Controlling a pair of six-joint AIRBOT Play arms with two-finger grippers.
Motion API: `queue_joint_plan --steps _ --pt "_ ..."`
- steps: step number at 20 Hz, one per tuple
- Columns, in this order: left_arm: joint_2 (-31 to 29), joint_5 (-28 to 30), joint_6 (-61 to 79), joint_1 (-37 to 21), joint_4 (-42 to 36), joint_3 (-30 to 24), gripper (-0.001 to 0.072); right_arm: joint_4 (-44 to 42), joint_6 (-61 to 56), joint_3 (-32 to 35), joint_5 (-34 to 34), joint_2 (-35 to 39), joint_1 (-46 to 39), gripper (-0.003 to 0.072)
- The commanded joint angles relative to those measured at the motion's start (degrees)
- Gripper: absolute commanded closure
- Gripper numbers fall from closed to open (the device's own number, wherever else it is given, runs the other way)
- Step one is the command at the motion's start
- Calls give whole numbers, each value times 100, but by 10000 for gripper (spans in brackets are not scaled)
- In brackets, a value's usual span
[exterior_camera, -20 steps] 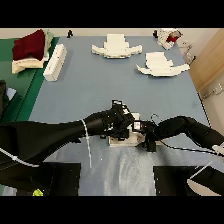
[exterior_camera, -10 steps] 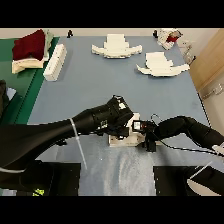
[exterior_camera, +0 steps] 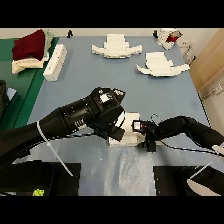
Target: Fold the box.
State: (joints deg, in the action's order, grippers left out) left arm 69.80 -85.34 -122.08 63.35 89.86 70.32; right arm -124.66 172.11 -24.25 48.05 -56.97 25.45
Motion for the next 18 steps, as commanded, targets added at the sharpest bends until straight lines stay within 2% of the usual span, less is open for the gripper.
queue_joint_plan --steps 1,3,8,10,13,14,15,16,18 --pt "-114 -46 1510 13 -37 -98 699 -2 -2 2 0 0 -2 193" --pt "-544 216 2271 -269 -339 -538 700 -4 -2 2 0 0 -2 193" --pt "-1996 1156 4527 -1674 -1145 -2295 697 -2 -2 2 0 0 -2 193" --pt "-2343 1652 5554 -2114 -1580 -2824 697 -2 -2 2 0 0 -2 193" --pt "-2476 2551 7289 -2557 -2411 -3462 695 -2 -2 2 0 0 -2 193" --pt "-2452 2870 7709 -2653 -2728 -3644 653 -2 -2 2 0 0 -2 193" --pt "-2400 3195 8146 -2730 -3008 -3812 328 -2 -2 2 0 0 -2 193" --pt "-2312 3569 8616 -2782 -3230 -3976 39 -2 -2 2 0 0 -2 193" --pt "-2092 4048 9396 -2809 -3630 -4203 33 -2 -2 2 0 0 -2 193"
